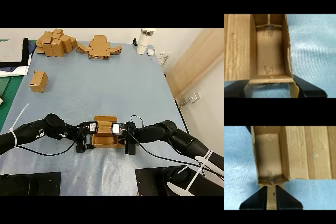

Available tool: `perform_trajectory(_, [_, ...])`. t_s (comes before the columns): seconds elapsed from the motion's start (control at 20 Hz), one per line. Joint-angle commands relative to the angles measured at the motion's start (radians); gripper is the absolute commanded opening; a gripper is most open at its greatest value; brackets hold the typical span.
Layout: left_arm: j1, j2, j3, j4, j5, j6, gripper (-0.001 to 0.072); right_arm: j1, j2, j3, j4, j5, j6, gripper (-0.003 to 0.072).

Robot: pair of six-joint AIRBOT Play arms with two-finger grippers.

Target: Fold the box.

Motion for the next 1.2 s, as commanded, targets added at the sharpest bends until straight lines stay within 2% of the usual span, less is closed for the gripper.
perform_trajectory(0.0, [0.000, 0.000, 0.001, 0.000, 0.000, 0.000, 0.0600, 0.004, -0.016, 0.000, 0.027, 0.025, -0.064, 0.0156])
perform_trajectory(0.2, [0.000, 0.000, 0.001, 0.000, 0.000, 0.000, 0.0600, 0.006, -0.043, 0.000, 0.118, 0.044, -0.163, 0.0156])
perform_trajectory(0.4, [0.000, 0.000, 0.001, 0.000, 0.000, 0.000, 0.0600, 0.035, -0.082, 0.000, 0.124, 0.082, -0.168, 0.0164])
perform_trajectory(0.45, [0.000, 0.000, 0.001, 0.000, 0.000, 0.000, 0.0600, 0.035, -0.089, 0.000, 0.126, 0.081, -0.168, 0.0194])
perform_trajectory(0.5, [0.000, 0.000, 0.001, 0.000, 0.000, 0.000, 0.0600, 0.035, -0.092, 0.000, 0.128, 0.079, -0.168, 0.0390])
perform_trajectory(0.55, [0.000, 0.000, 0.001, 0.000, 0.000, 0.000, 0.0600, 0.035, -0.092, 0.000, 0.128, 0.074, -0.168, 0.0495])
perform_trajectory(0.6, [0.000, 0.000, 0.001, 0.000, 0.000, 0.000, 0.0600, 0.035, -0.092, 0.000, 0.127, 0.074, -0.168, 0.0511])
perform_trajectory(1.15, [0.000, 0.000, 0.001, 0.000, 0.000, 0.000, 0.0600, 0.034, -0.090, 0.000, 0.105, 0.074, -0.156, 0.0509])
